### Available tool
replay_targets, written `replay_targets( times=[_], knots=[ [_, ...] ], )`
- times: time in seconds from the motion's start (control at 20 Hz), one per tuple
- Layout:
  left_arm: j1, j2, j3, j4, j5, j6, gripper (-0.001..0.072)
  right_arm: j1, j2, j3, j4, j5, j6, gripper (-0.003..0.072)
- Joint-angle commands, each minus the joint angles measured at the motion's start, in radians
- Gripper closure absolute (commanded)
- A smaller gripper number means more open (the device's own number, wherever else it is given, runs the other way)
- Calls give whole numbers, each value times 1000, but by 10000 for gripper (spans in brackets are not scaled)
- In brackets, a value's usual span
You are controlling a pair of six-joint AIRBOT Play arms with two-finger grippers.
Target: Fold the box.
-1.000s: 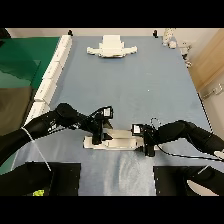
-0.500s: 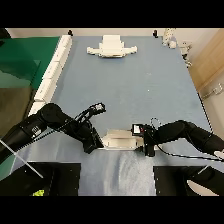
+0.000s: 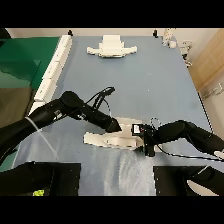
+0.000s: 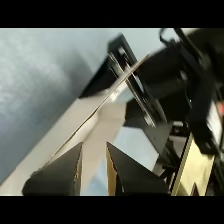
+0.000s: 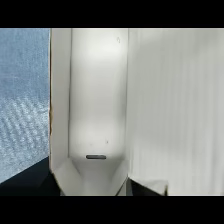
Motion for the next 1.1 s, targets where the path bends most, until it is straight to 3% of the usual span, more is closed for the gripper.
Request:
replay_targets(
  times=[0.0,0.35,0.75,0.9,1.05],
  knots=[
    [47,-108,43,-15,8,-71,483,0,0,1,-1,0,-2,152],
    [34,-216,43,-12,-21,-107,483,0,0,1,-3,0,-2,152],
    [33,-216,43,-17,-21,-106,482,0,0,1,-3,0,-2,152],
    [34,-188,43,-19,-45,-69,473,0,0,1,-3,0,-2,152],
    [34,-83,44,-15,-66,1,473,0,0,1,-3,0,-2,152]
  ],
)
